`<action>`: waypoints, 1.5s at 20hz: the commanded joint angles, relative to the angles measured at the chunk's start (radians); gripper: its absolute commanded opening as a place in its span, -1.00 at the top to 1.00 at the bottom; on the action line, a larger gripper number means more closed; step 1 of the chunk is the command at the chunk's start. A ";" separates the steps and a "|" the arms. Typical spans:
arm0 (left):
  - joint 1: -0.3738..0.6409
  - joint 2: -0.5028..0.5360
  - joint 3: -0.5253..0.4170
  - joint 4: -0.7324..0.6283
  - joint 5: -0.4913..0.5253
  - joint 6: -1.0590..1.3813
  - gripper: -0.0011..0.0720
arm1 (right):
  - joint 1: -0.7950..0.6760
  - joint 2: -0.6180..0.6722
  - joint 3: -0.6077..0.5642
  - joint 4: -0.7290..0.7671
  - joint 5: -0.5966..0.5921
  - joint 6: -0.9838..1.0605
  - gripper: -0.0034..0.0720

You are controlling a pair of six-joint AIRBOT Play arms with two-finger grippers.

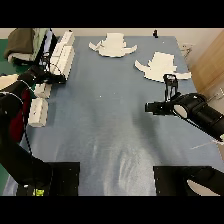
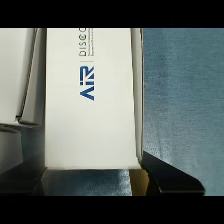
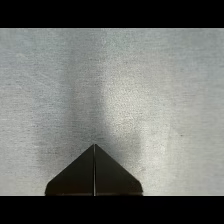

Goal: Fold the box.

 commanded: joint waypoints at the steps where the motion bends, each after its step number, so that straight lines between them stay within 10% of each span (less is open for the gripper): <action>1: 0.000 -0.002 0.001 0.000 0.000 0.000 -0.47 | -0.001 0.000 0.001 0.000 0.000 0.000 0.90; 20: 0.002 0.015 0.003 0.121 -0.120 -0.005 -0.94 | -0.001 0.000 0.001 0.000 -0.011 0.000 0.90; 30: 0.022 0.130 0.183 0.220 -0.604 -0.161 -0.93 | -0.001 0.000 0.002 0.003 -0.012 0.000 0.90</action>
